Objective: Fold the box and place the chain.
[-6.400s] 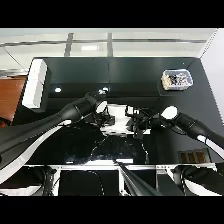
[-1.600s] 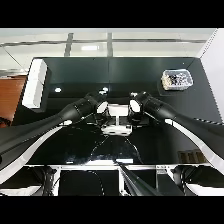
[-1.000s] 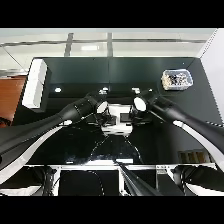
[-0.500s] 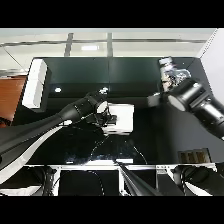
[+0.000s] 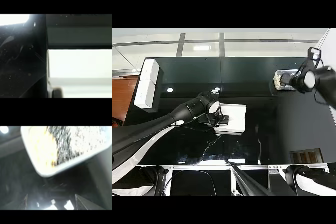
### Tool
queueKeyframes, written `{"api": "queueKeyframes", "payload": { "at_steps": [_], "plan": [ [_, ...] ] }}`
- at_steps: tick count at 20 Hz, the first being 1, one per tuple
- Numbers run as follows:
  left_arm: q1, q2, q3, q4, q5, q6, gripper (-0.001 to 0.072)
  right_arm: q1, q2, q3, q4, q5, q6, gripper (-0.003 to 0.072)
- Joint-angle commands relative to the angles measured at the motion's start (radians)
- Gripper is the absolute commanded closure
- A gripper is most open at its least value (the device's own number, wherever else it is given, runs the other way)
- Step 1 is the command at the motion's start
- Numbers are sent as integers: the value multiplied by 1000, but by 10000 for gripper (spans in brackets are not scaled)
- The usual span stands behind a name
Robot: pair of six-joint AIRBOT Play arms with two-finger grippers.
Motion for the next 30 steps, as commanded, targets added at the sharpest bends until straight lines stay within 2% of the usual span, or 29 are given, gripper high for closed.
{"api": "queueKeyframes", "payload": {
  "at_steps": [1, 4, 8, 19, 20, 21, 23, 24, 25, 26, 27, 30],
  "plan": [
    [0, 0, 0, 0, 1, 0, 687, -101, -219, 256, 113, 158, -17, -34],
    [0, 0, 0, 0, 4, 0, 687, -139, -391, 465, 110, 299, 16, -34],
    [0, 0, 0, 0, 3, 0, 687, -169, -526, 622, 104, 334, 64, -34],
    [0, 0, 0, 0, 1, 0, 687, -216, -613, 647, 95, 272, 103, -34],
    [0, 0, 0, 0, 0, 0, 687, -216, -617, 647, 91, 270, 103, 15],
    [0, 0, 0, 0, -2, 0, 687, -216, -619, 647, 90, 270, 102, 128],
    [0, 0, 0, 0, -1, 0, 687, -219, -619, 647, 74, 269, 98, 171],
    [0, 0, 0, 0, 0, 0, 687, -222, -619, 648, 79, 277, 80, 332],
    [0, 0, 0, 0, 0, 0, 687, -226, -618, 648, 83, 300, 55, 430],
    [0, 0, 0, 0, 0, 1, 687, -227, -615, 650, 83, 330, 23, 640],
    [0, 0, 0, 0, 0, 0, 687, -228, -601, 650, 83, 343, -18, 674],
    [0, 0, 0, 0, 0, 0, 687, -228, -520, 665, 79, 342, -150, 676]
  ]
}}
